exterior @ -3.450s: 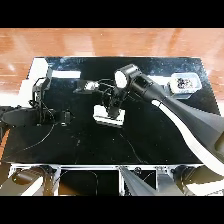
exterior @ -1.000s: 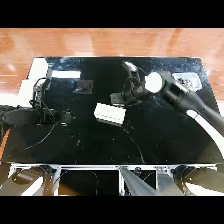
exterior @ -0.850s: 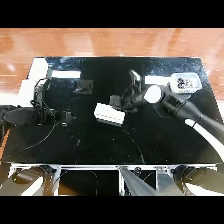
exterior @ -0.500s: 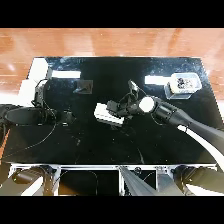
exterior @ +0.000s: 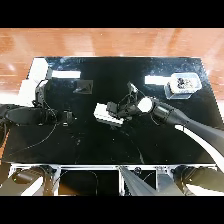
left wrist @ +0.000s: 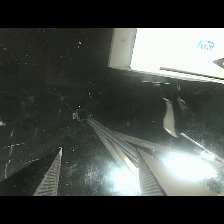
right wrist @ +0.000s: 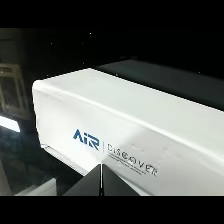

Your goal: Fold the box and place the chain.

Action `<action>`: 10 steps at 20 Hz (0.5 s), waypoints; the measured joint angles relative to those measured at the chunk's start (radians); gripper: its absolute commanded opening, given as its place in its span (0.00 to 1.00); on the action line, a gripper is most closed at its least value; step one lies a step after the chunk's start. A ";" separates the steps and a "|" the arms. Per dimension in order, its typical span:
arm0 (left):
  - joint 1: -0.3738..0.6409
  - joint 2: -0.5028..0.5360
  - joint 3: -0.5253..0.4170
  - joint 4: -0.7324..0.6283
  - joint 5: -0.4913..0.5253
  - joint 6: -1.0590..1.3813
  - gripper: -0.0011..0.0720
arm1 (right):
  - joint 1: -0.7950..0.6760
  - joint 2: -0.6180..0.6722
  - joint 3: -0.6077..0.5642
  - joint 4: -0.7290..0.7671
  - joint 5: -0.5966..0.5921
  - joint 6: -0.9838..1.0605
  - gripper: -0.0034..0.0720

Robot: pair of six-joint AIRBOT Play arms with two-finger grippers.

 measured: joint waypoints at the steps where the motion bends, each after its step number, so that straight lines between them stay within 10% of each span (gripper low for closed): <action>1: 0.000 0.000 0.000 0.000 0.000 0.000 0.78 | -0.005 -0.001 0.000 -0.003 0.006 0.000 0.08; 10: 0.001 -0.009 0.016 -0.004 -0.008 0.040 0.78 | -0.092 0.083 0.002 0.057 0.122 -0.136 0.08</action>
